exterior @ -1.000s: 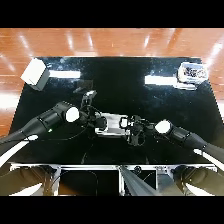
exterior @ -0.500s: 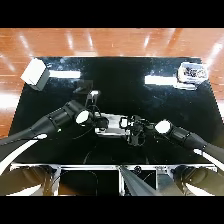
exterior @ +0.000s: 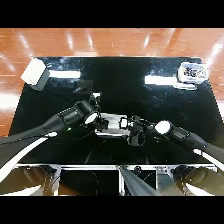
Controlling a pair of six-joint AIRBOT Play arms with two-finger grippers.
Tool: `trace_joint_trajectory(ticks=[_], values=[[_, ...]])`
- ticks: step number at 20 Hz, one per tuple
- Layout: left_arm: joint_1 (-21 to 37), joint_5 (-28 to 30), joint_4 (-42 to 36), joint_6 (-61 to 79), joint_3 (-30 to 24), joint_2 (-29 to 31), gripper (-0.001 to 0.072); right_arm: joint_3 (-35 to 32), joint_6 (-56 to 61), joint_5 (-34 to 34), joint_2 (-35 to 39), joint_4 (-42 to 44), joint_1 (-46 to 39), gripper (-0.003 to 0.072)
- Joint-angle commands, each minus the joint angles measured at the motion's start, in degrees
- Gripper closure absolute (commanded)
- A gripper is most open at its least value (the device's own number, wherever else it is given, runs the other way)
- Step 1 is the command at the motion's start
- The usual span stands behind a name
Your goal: Fold the box and place the chain.
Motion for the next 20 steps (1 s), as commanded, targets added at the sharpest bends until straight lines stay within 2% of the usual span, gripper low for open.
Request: trace_joint_trajectory(ticks=[1,20], values=[[-0.1,0.5,-0.1,-0.8,0.1,-0.6,0.0281,0.0,0.0,0.0,0.0,0.0,0.0,0.0201],[0.0,1.0,-2.9,-0.7,0.1,-3.5,0.0281,0.0,0.0,0.0,0.0,0.0,0.0,0.0201]])
